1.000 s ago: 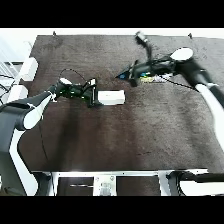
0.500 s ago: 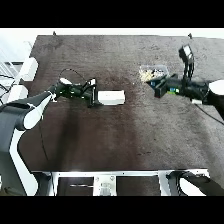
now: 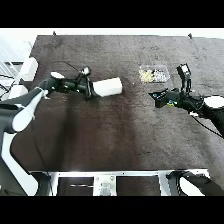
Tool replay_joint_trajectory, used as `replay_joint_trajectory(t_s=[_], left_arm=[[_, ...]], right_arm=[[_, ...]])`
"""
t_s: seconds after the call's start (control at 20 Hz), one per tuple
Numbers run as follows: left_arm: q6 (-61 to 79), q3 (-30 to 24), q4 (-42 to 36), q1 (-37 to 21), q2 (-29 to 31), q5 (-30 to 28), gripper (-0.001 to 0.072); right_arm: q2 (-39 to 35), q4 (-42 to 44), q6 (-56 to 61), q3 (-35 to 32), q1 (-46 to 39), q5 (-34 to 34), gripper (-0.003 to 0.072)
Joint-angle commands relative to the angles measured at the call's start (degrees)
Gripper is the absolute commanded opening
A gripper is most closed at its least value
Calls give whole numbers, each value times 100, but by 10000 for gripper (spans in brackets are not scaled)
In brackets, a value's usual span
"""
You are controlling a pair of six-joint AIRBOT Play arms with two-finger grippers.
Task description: Fold the box and place the chain.
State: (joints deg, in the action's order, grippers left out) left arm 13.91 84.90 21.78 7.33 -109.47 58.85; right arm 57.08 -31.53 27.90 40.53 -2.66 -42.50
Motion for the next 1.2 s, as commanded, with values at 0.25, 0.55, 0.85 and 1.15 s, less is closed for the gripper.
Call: replay_joint_trajectory(t_s=[0.25, 0.55, 0.85, 1.15], left_arm=[[-2944, -22, 164, -1362, 706, -2951, 13], [-3370, -118, 479, -1744, 531, -4072, 14], [-3689, -304, 520, -1829, 304, -4872, 14], [-4085, -254, 529, -2090, 129, -4487, 11]], right_arm=[[-4, -4, 0, -44, -13, 72, 5], [-4, -4, -2, -44, -13, 271, 5], [-4, -4, -2, -44, -17, 339, 5], [-4, 0, 0, -44, -15, 511, 5]])
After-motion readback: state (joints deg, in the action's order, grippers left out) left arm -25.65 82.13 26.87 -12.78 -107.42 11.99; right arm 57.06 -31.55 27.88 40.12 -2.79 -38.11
